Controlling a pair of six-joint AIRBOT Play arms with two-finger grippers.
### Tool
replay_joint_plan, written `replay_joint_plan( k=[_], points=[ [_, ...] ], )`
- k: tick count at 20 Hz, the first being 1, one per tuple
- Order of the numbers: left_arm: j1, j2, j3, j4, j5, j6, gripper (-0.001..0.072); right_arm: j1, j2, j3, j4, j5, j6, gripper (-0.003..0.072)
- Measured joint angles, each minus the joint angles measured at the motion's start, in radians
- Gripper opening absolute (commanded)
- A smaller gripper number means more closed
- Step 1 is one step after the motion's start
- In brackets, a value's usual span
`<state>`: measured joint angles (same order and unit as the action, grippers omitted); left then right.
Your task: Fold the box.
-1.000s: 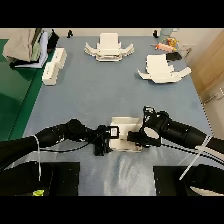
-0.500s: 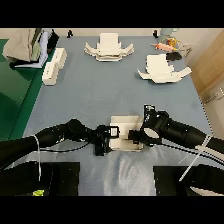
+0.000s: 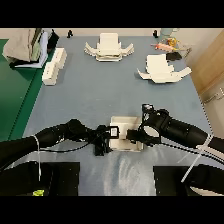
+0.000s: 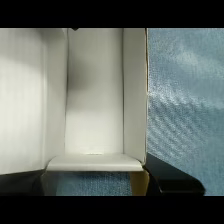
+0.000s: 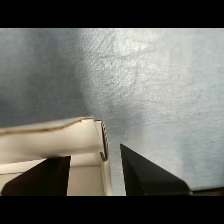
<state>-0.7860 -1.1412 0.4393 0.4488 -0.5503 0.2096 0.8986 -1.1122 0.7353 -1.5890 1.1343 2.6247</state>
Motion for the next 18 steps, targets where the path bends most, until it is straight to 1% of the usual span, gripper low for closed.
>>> replay_joint_plan(
  k=[3, 7, 8, 9, 10, 11, 12, 13, 15, 18],
  points=[
    [0.000, 0.000, 0.000, 0.000, -0.001, 0.000, 0.0517, 0.000, 0.019, 0.014, 0.025, 0.018, -0.012, 0.0486],
    [0.000, 0.000, 0.000, 0.000, 0.000, 0.000, 0.0517, 0.000, 0.087, 0.069, 0.015, 0.089, -0.023, 0.0485],
    [0.000, 0.000, 0.000, 0.000, 0.000, 0.000, 0.0517, 0.000, 0.110, 0.087, 0.000, 0.115, -0.023, 0.0471],
    [0.000, 0.000, 0.000, 0.000, 0.000, 0.000, 0.0517, 0.000, 0.134, 0.103, -0.018, 0.137, -0.024, 0.0417],
    [0.000, 0.000, 0.000, 0.000, 0.000, 0.000, 0.0517, -0.001, 0.160, 0.116, -0.039, 0.159, -0.026, 0.0322],
    [0.000, 0.000, 0.000, 0.000, 0.000, 0.000, 0.0517, -0.005, 0.184, 0.125, -0.057, 0.181, -0.031, 0.0184],
    [0.000, 0.000, 0.000, 0.000, 0.000, 0.000, 0.0517, -0.014, 0.209, 0.132, -0.074, 0.207, -0.042, 0.0072],
    [0.000, 0.000, 0.000, 0.000, 0.000, 0.000, 0.0517, -0.031, 0.229, 0.137, -0.089, 0.227, -0.057, 0.0006],
    [0.000, 0.000, 0.000, 0.000, 0.000, 0.000, 0.0517, -0.083, 0.259, 0.143, -0.106, 0.261, -0.110, 0.0006],
    [0.000, 0.000, 0.000, 0.000, 0.000, 0.000, 0.0517, -0.212, 0.268, 0.148, -0.099, 0.280, -0.240, 0.0006]
  ],
)
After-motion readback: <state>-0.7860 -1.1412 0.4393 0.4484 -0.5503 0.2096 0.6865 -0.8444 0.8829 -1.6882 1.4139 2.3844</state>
